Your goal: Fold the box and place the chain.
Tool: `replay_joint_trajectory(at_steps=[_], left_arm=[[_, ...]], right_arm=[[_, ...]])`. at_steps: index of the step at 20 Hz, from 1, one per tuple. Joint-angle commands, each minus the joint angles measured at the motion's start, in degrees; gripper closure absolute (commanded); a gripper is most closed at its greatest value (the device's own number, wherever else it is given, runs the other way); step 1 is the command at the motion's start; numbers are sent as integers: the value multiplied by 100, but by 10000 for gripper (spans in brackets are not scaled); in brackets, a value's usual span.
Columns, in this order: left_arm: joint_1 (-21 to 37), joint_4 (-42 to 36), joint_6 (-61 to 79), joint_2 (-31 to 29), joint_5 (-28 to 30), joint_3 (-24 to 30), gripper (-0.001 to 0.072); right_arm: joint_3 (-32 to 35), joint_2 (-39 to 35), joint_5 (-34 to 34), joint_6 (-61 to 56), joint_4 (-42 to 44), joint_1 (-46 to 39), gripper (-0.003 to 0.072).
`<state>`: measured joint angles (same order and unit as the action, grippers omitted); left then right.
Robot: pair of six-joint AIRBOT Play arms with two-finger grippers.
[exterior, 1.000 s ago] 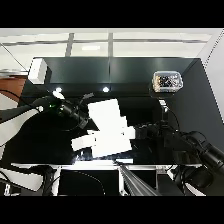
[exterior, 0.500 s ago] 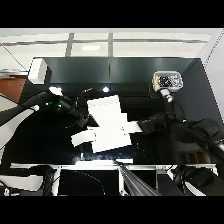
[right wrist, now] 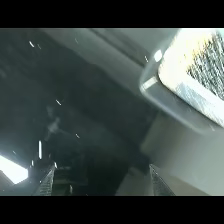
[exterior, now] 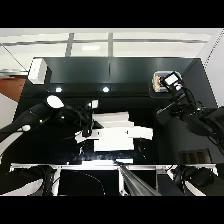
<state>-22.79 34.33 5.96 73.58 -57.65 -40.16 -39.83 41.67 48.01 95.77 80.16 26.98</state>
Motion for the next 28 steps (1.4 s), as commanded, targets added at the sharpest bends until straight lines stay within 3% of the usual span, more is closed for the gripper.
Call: replay_joint_trajectory(at_steps=[1, 11, 23, 28], left_arm=[[-229, 138, 553, -170, 793, 310, 682], [-223, 103, -155, 170, 1215, 295, 682], [-223, 516, -118, 269, 1377, 289, 681], [-221, 575, -118, 269, 1368, 289, 681]], right_arm=[[444, 4, -793, 841, 774, -4, -14], [1250, 44, -1104, 1836, 1945, 710, -13], [1740, 57, -1228, 1963, 1858, 1661, -14], [1998, 87, -1486, 2876, 2087, 1676, -13]])
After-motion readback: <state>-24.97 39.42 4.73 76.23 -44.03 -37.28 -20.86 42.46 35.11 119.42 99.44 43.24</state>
